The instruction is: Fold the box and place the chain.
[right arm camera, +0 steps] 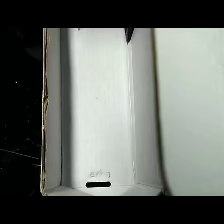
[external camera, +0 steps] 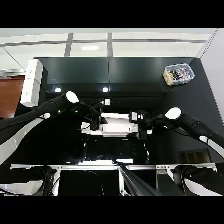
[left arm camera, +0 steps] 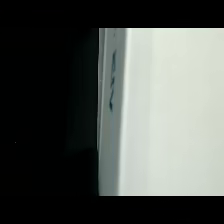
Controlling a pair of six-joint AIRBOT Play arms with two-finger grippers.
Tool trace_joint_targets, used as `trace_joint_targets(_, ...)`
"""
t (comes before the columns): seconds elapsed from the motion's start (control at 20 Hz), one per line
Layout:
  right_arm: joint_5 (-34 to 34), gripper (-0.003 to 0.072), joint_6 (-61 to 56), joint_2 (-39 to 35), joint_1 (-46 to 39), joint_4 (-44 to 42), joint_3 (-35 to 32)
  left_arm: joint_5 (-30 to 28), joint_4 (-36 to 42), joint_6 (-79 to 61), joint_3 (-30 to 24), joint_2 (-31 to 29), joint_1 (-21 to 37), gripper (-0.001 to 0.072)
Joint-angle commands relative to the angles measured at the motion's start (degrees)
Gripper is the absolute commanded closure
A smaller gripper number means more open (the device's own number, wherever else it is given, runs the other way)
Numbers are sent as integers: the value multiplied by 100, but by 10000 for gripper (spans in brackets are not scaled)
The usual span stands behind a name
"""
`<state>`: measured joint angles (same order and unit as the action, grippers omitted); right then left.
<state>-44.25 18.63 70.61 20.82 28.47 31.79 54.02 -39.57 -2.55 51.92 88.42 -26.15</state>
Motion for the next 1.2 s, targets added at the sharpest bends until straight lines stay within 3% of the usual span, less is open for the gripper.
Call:
trace_joint_targets(0.0, 146, -20, 138, 103, 0, -15, 4, 0, -2, 7, 4, 0, -2, 685)
trace_joint_targets(1.15, 337, -19, -125, 299, 153, 214, 74, -2, -2, 7, 4, 2, 0, 683)
